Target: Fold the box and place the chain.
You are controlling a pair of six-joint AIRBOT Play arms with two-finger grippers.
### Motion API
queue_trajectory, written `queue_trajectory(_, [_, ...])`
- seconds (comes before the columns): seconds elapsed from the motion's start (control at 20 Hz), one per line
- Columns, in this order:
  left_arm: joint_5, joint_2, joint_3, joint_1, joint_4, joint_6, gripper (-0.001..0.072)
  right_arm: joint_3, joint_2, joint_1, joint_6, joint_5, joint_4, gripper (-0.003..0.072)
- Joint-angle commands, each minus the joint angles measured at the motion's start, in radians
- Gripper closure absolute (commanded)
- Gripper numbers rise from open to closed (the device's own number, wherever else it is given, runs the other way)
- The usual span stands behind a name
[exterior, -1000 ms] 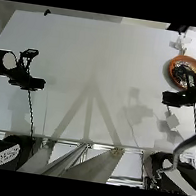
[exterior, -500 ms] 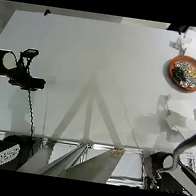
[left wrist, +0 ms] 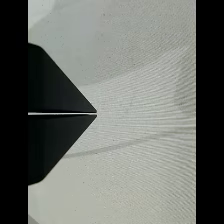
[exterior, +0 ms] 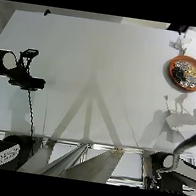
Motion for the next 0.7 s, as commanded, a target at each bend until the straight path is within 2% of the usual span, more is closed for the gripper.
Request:
queue_trajectory(0.0, [0.000, 0.000, 0.000, 0.001, 0.000, 0.000, 0.0700, 0.000, -0.052, -0.003, -0.025, -0.002, -0.021, 0.0573])
queue_trajectory(0.05, [0.000, 0.000, 0.000, 0.001, 0.000, 0.000, 0.0700, 0.000, -0.050, -0.003, -0.016, 0.005, -0.019, 0.0673])
queue_trajectory(0.2, [0.000, 0.000, 0.000, 0.001, 0.000, 0.000, 0.0700, 0.000, -0.042, -0.003, -0.041, 0.063, 0.075, 0.0673])
queue_trajectory(0.3, [0.000, 0.000, 0.000, 0.001, 0.000, 0.000, 0.0700, 0.000, -0.014, -0.003, -0.129, 0.098, 0.259, 0.0674])
queue_trajectory(0.45, [0.000, 0.000, 0.000, 0.001, 0.000, 0.000, 0.0700, -0.019, 0.077, 0.014, -0.334, 0.124, 0.639, 0.0676])
queue_trajectory(0.65, [0.000, 0.000, 0.000, 0.001, 0.000, 0.000, 0.0700, -0.186, 0.232, 0.116, -0.489, 0.104, 0.943, 0.0676])
